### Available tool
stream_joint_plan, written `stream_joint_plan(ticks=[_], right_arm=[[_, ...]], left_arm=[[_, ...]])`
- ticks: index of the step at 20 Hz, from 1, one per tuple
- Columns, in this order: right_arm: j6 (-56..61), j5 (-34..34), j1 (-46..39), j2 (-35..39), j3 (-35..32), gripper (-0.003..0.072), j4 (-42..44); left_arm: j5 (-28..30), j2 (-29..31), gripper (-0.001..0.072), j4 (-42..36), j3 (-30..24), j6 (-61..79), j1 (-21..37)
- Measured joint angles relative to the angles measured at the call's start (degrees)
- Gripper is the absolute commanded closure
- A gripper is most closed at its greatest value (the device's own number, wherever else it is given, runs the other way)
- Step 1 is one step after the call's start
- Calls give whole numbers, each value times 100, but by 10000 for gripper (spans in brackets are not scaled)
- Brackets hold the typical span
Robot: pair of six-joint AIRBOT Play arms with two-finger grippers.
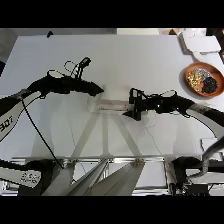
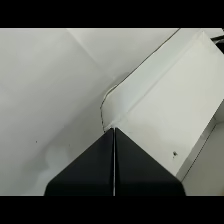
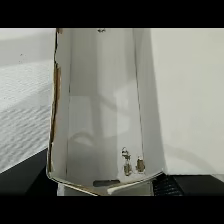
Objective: Fold the box and place the chain.
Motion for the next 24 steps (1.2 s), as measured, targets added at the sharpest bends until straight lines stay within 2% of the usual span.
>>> stream_joint_plan(ticks=[4,8,12,14,16,24], right_arm=[[-11,0,2,0,0,171,-2],[-4,-22,0,0,0,171,2],[0,-15,0,0,0,171,4],[2,-11,0,0,0,171,4],[2,-9,0,0,0,171,4],[2,-9,0,0,0,171,4]], left_arm=[[-44,79,705,175,0,-105,0],[-122,496,701,251,-2,-144,116],[-846,999,701,424,-2,-162,455],[-1276,1123,701,817,-4,-164,553],[-1434,1167,702,1274,-44,-238,570],[-1379,1003,706,2833,-160,-925,181]])
